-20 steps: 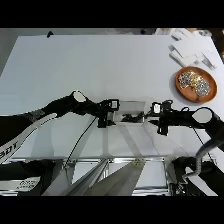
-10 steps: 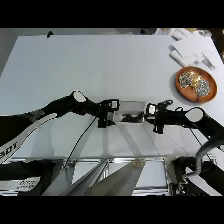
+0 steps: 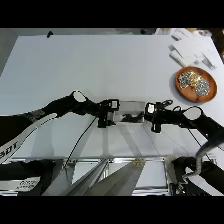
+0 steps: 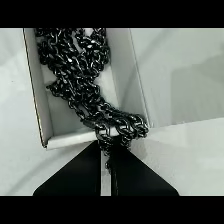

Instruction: Fold the box and place the chain.

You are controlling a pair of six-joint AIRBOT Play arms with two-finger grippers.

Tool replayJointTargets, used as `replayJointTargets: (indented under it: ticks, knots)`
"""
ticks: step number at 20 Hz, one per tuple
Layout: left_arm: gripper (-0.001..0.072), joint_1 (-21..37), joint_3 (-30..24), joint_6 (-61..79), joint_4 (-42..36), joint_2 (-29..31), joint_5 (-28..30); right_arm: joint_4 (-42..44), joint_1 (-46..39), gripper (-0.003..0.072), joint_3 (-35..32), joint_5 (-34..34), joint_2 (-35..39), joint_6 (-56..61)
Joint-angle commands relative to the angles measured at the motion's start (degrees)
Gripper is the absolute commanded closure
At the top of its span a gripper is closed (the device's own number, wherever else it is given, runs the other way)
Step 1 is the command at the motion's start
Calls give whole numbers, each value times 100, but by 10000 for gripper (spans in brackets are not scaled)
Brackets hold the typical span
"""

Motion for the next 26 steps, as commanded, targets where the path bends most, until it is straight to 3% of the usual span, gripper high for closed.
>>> replayJointTargets:
  ticks: [1, 7, 10, 12, 15, 20, 26]
  knots:
    - [570, 2, -2, 0, 0, 4, 0, 70, 0, 668, -2, 0, -42, -151]
    - [570, 2, -2, 0, 0, 4, 0, -1279, 0, 668, 4, 125, 684, 1676]
    - [570, 2, -2, 0, 0, 4, 2, -1471, 0, 668, 229, 621, 1274, 2518]
    - [570, 2, -2, 0, 0, 4, 2, -1307, 0, 668, 629, 1226, 1456, 2708]
    - [570, 2, -2, 0, 0, 4, 0, -269, 2, 668, 1294, 1963, 1460, 2726]
    - [570, 2, -2, 0, 0, 4, 0, 1519, 9, 668, 1661, 1786, 1449, 2723]
    - [570, 2, -2, 0, 0, 4, 2, 1121, 542, 667, 1659, 1735, 1047, 2726]
